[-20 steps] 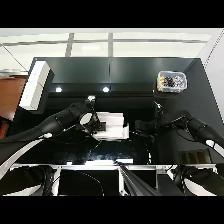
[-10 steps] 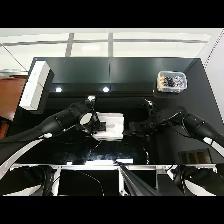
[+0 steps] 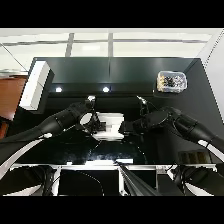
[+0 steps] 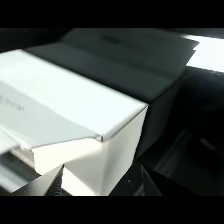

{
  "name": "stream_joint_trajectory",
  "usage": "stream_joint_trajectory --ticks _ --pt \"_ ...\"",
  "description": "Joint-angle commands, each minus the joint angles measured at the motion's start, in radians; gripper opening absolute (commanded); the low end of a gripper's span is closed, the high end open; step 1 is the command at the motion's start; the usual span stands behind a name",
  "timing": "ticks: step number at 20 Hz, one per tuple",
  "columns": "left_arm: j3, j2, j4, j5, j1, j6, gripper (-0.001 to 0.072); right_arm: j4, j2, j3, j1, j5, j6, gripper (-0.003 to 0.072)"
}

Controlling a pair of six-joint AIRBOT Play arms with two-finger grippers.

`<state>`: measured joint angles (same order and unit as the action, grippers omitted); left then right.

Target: Fold the box and place the chain.

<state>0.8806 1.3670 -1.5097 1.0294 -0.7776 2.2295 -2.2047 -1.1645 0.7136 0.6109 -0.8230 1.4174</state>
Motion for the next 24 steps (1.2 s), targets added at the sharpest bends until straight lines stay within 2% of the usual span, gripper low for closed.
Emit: stream_joint_trajectory --ticks 1,3,4,10,12,17,18,24 --pt "0.000 0.001 0.000 0.000 -0.001 0.000 0.0029 0.250 -0.013 0.069 0.081 0.013 -0.268 0.0537" --pt "0.000 0.001 0.000 0.002 -0.001 0.000 0.0029 0.347 -0.039 0.112 0.124 -0.019 -0.364 0.0517" --pt "0.000 0.001 0.000 0.002 -0.001 0.000 0.0029 0.383 -0.053 0.130 0.143 -0.035 -0.394 0.0448" --pt "0.000 0.001 0.000 0.004 -0.001 0.000 0.0029 0.568 -0.123 0.214 0.235 -0.127 -0.637 0.0408" --pt "0.000 0.001 0.000 0.009 -0.001 0.000 0.0029 0.567 -0.130 0.230 0.240 -0.132 -0.659 0.0343" --pt "0.000 0.001 0.000 0.019 -0.001 0.000 0.0029 0.568 -0.165 0.247 0.262 -0.169 -0.702 0.0341" --pt "0.000 0.001 0.000 0.019 -0.001 0.000 0.0029 0.568 -0.172 0.249 0.264 -0.169 -0.704 0.0300" --pt "0.000 0.001 0.000 0.019 -0.001 0.000 0.0029 0.594 -0.203 0.271 0.269 -0.188 -0.726 0.0272"
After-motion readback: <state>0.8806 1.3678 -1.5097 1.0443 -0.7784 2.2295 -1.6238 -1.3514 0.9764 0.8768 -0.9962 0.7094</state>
